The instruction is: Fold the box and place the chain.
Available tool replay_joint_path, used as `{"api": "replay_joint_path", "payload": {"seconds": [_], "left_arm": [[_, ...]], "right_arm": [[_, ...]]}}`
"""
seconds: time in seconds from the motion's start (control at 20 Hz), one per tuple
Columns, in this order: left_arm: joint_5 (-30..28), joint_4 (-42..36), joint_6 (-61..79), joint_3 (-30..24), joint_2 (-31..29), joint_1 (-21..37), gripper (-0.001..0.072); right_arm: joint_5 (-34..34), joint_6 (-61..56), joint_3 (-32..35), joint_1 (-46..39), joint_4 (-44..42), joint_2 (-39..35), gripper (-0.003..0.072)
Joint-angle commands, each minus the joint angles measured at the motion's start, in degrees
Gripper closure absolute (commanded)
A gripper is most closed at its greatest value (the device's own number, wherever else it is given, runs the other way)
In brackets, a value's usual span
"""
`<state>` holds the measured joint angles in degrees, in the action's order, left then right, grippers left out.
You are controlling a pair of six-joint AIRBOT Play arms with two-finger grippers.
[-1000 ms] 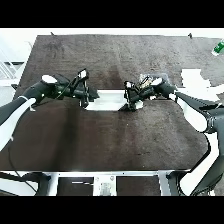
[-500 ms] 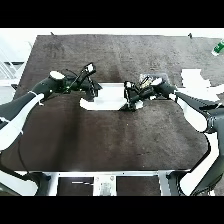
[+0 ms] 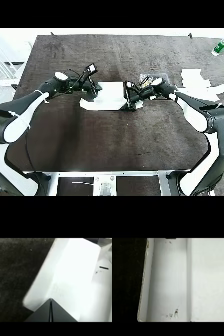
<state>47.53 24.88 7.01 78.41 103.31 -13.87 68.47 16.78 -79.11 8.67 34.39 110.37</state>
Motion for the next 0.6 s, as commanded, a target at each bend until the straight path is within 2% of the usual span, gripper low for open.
{"api": "replay_joint_path", "payload": {"seconds": [0.0, 0.3, 0.55], "left_arm": [[1.14, 1.55, -1.64, 0.15, 0.74, -0.04, 0.0697], [0.7, 6.25, -2.1, 0.15, 0.76, -2.78, 0.0696], [0.48, 6.45, -2.12, 0.28, 0.22, -2.73, 0.0694]], "right_arm": [[-0.04, 0.0, -0.02, 0.04, 0.09, 0.0, 0.0192], [-0.04, 0.0, -0.02, 0.04, 0.09, 0.0, 0.0192], [-0.04, 0.0, -0.02, 0.04, 0.09, 0.0, 0.0192]]}}
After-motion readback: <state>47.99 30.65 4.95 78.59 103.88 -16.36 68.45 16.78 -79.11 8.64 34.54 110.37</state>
